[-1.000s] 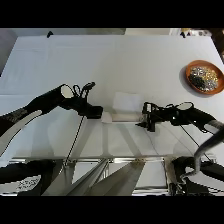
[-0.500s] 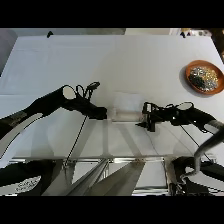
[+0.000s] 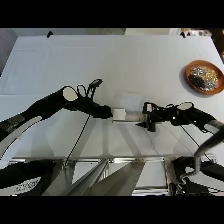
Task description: Fold the box and place the chain.
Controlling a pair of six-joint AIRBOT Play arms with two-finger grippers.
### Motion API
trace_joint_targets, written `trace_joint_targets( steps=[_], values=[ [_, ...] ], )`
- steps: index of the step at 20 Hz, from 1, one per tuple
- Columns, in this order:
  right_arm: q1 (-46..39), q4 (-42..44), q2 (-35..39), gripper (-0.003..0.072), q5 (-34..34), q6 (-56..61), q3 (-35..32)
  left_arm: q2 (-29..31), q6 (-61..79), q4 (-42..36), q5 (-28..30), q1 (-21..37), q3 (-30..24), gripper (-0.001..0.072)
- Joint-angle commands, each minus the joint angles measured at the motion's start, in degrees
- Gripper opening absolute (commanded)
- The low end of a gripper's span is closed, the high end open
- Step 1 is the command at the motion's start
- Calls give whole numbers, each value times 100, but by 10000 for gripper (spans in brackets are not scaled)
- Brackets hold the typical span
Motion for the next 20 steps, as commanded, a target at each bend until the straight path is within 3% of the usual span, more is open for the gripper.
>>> trace_joint_targets(
  steps=[1,11,17,20],
  values=[
    [4,0,4,320,-9,0,0,24,-7,-57,76,-4,7,268],
    [4,0,4,320,-9,0,0,188,-210,87,-15,208,7,270],
    [2,-2,4,320,-9,0,0,46,-509,94,101,-181,61,284],
    [2,-4,4,320,-9,0,0,-26,-1113,614,52,-319,315,300]
  ],
)
